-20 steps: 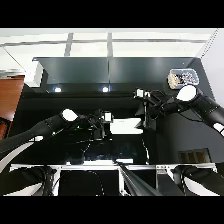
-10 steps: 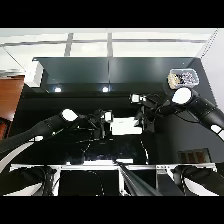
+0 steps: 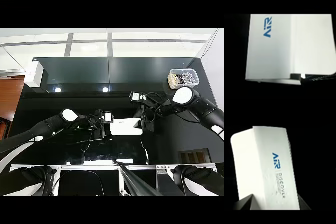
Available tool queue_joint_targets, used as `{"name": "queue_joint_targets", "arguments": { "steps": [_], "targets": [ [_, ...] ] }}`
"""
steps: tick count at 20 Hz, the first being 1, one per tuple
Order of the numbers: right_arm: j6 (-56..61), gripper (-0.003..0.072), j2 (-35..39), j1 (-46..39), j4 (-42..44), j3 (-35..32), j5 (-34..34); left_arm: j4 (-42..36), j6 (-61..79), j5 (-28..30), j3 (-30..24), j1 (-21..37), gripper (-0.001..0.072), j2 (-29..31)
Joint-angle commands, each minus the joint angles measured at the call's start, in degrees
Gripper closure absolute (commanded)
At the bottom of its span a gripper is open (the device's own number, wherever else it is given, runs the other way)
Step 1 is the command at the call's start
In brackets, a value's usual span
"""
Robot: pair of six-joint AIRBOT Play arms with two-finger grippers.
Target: Fold the box and place the chain.
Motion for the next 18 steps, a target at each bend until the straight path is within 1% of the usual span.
{"name": "queue_joint_targets", "arguments": {
  "steps": [1,2,4,6,7,9,18],
  "targets": [
    [-0.04,-0.0034,0.24,0.04,3.1,0.22,-2.12,-0.09,-0.07,0.17,0.0,-0.02,0.038,-0.04],
    [-1.14,-0.0034,0.22,0.04,2.97,0.17,-1.88,-0.09,-0.07,0.17,0.0,-0.02,0.038,-0.04],
    [-3.39,-0.0034,0.22,0.11,2.95,0.15,1.38,-0.09,-0.07,0.17,0.0,-0.02,0.038,-0.04],
    [-3.58,-0.0034,0.22,1.03,1.11,-0.44,2.01,-0.09,-0.07,0.15,0.0,-0.02,0.0381,-0.04],
    [-3.65,-0.0034,0.22,1.51,-0.39,-1.14,1.01,-0.09,-0.07,0.15,0.0,-0.02,0.0381,-0.04],
    [-3.69,-0.0034,0.22,1.86,-0.81,-2.32,-0.72,-0.11,-0.07,0.15,0.0,-0.02,0.038,-0.04],
    [-3.65,-0.0034,0.24,1.84,-1.14,-2.32,-4.92,-0.09,-0.04,0.15,0.0,-0.02,0.038,-0.04]
  ]
}}
